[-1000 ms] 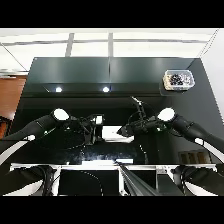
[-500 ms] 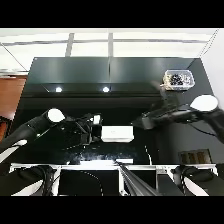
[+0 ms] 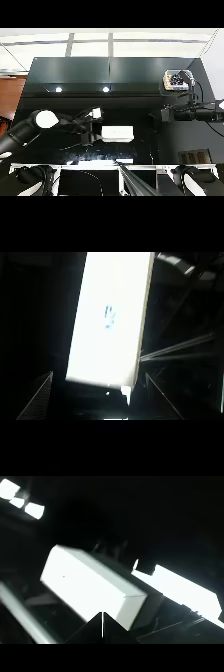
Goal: Fold the box and place the chain.
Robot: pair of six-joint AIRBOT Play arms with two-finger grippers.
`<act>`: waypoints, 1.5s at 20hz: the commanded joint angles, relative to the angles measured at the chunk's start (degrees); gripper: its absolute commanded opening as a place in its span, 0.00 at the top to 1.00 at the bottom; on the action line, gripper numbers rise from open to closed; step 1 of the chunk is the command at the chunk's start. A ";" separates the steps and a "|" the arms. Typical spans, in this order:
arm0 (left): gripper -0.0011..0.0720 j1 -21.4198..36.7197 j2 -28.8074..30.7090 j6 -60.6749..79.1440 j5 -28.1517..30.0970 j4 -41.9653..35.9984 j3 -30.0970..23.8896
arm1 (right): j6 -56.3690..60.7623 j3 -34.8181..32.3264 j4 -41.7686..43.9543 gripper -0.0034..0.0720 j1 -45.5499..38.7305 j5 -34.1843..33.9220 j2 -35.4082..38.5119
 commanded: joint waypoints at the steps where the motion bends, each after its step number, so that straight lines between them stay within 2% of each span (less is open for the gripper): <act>1: 0.02 -6.64 -7.43 -4.04 3.93 -1.07 5.90 | 0.20 0.04 -1.77 0.93 -0.61 -3.32 0.26; 4: 0.02 -8.33 -15.15 -4.07 6.12 -0.94 11.06 | 0.33 0.04 -3.26 0.93 -1.11 -1.25 0.26; 7: 0.02 -8.33 -18.36 -4.09 1.86 -1.31 13.73 | 0.44 0.04 -3.56 0.93 -2.12 -0.09 0.26; 12: 0.02 -8.46 -19.15 -4.09 0.96 -1.01 13.77 | 0.44 0.04 -3.61 0.93 -2.27 -0.57 0.26; 18: 0.01 -11.04 -19.19 -4.15 1.62 3.91 13.55 | 0.44 0.04 -3.58 0.93 -2.27 -0.76 0.26; 23: 0.01 -11.19 -19.26 -4.31 1.73 3.91 13.55 | 0.44 0.04 -3.56 0.93 -2.25 -0.74 0.26; 30: 0.01 -14.27 -23.82 -4.35 6.56 5.44 13.51 | 0.46 0.04 -3.56 0.93 -2.25 -0.79 0.26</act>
